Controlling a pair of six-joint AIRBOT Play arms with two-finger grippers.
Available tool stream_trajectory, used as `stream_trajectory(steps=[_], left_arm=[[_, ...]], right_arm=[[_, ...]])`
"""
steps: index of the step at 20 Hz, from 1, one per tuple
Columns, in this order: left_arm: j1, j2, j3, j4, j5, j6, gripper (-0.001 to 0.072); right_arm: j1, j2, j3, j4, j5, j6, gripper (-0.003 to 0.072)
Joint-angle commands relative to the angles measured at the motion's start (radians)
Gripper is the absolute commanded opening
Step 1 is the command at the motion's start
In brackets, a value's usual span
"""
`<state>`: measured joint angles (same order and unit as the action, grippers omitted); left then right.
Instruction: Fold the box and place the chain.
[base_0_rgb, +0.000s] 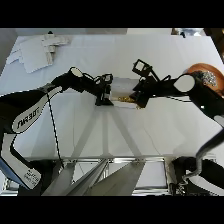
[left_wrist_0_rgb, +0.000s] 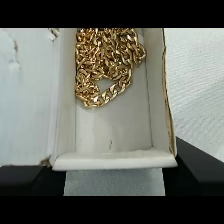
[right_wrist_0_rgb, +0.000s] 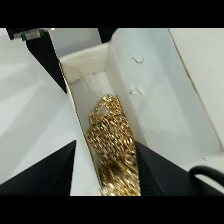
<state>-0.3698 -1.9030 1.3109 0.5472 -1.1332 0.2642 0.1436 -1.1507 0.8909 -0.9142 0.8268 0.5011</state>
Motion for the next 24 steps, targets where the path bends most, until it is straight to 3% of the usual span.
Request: stream_trajectory(steps=[1,2,4,7,11,21,22,24], left_arm=[[0.000,0.000,0.000,0.000,0.000,0.000,0.0393],[0.000,0.000,0.000,0.000,0.000,0.000,0.0393],[0.000,0.000,0.000,0.000,0.000,0.000,0.0393],[0.000,0.000,0.000,0.000,0.000,0.000,0.0393],[0.000,0.000,0.000,0.000,0.000,0.000,0.0393],[0.000,0.000,0.000,0.000,0.000,0.000,0.0393],[0.000,0.000,0.000,0.000,0.000,0.000,0.0393],[0.000,0.000,0.000,0.000,0.000,0.000,0.0393]], right_arm=[[-0.089,0.049,-0.001,-0.033,0.082,-0.066,0.0470],[-0.108,0.045,-0.005,-0.056,0.085,-0.089,0.0482],[-0.126,0.028,-0.033,-0.107,0.080,-0.142,0.0578],[-0.127,-0.040,-0.076,-0.130,0.078,-0.205,0.0578],[-0.127,-0.172,-0.077,-0.038,0.044,-0.323,0.0579],[-0.127,-0.311,-0.077,-0.032,-0.125,-0.288,0.0577],[-0.127,-0.314,-0.077,-0.034,-0.140,-0.253,0.0560],[-0.126,-0.314,-0.077,-0.085,-0.129,-0.184,0.0309]])
